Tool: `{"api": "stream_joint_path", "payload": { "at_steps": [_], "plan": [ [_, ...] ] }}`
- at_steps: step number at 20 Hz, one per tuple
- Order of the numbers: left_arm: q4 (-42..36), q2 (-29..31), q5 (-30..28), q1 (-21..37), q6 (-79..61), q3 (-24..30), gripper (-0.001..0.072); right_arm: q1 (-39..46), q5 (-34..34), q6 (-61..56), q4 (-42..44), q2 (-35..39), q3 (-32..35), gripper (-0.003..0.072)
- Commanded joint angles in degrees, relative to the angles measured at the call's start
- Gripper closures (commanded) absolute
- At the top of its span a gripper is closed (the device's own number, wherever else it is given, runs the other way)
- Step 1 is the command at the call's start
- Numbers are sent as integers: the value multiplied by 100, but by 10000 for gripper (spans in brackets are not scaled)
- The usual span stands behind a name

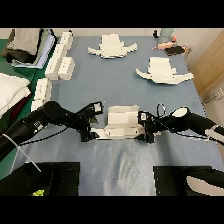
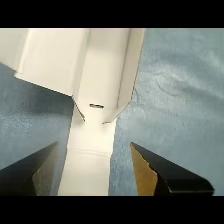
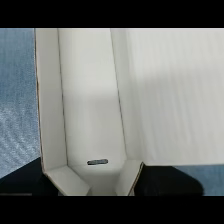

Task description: Fold the box.

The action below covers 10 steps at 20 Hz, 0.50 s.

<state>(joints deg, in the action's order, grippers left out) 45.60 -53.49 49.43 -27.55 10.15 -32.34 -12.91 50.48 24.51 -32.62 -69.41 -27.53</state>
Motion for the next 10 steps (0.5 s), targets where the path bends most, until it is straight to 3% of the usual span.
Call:
{"api": "stream_joint_path", "payload": {
  "at_steps": [1,7,8,9,10],
  "plan": [
    [-92,-254,-177,39,-1084,291,-11,-4,2,-2,0,-4,-2,87],
    [-1425,-841,-778,-249,-2280,286,-11,-2,4,-2,-15,-4,-2,87],
    [-1578,-874,-914,-315,-2328,286,91,-2,2,-2,-15,-4,-2,87],
    [-1611,-896,-1038,-363,-2328,286,242,-2,2,-2,-15,-4,-2,87],
    [-1606,-907,-1045,-391,-2323,286,284,-2,2,-2,-15,-4,-2,87]
  ]
}}
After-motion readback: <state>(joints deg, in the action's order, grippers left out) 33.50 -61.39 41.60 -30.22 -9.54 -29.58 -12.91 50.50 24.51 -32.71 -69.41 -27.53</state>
